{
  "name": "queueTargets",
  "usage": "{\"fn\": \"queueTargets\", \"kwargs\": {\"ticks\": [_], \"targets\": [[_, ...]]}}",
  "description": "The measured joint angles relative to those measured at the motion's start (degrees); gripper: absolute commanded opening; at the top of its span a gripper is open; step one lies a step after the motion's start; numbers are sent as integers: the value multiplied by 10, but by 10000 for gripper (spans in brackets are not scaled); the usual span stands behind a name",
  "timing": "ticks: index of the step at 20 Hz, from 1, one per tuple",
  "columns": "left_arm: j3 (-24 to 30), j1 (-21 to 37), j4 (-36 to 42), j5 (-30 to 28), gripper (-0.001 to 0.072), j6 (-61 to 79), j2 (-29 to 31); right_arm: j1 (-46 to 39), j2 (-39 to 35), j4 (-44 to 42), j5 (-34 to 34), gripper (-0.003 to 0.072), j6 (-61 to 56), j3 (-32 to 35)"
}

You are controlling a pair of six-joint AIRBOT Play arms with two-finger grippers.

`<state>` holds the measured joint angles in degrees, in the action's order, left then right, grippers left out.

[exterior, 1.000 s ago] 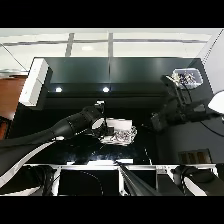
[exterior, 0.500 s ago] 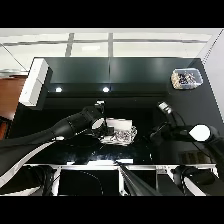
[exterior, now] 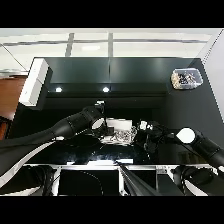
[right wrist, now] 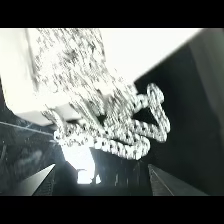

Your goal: Fold the box and place the chain.

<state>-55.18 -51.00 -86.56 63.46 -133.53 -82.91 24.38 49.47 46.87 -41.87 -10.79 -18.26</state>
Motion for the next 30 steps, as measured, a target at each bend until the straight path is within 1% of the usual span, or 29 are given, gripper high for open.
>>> {"fn": "queueTargets", "kwargs": {"ticks": [3,6,10,16,22,23,24,25,27,29,30], "targets": [[0,0,0,0,32,0,0,5,21,-33,8,711,70,1],[0,0,0,0,32,0,0,6,44,-48,10,711,136,0],[0,0,0,0,32,0,0,7,69,-59,20,710,188,-11],[0,0,0,-1,31,0,0,7,100,-65,23,703,214,-27],[0,0,0,-1,32,0,0,7,112,-84,23,701,220,-30],[0,0,0,-1,32,0,0,7,113,-88,25,689,220,-30],[0,0,0,-1,32,0,0,7,114,-90,27,508,220,-30],[0,0,0,-1,31,0,0,7,114,-92,29,398,220,-30],[0,0,0,0,31,0,0,7,115,-94,31,233,220,-30],[0,0,0,0,32,0,0,7,115,-96,32,233,220,-30],[0,0,0,0,32,0,0,7,115,-96,32,70,219,-30]]}}
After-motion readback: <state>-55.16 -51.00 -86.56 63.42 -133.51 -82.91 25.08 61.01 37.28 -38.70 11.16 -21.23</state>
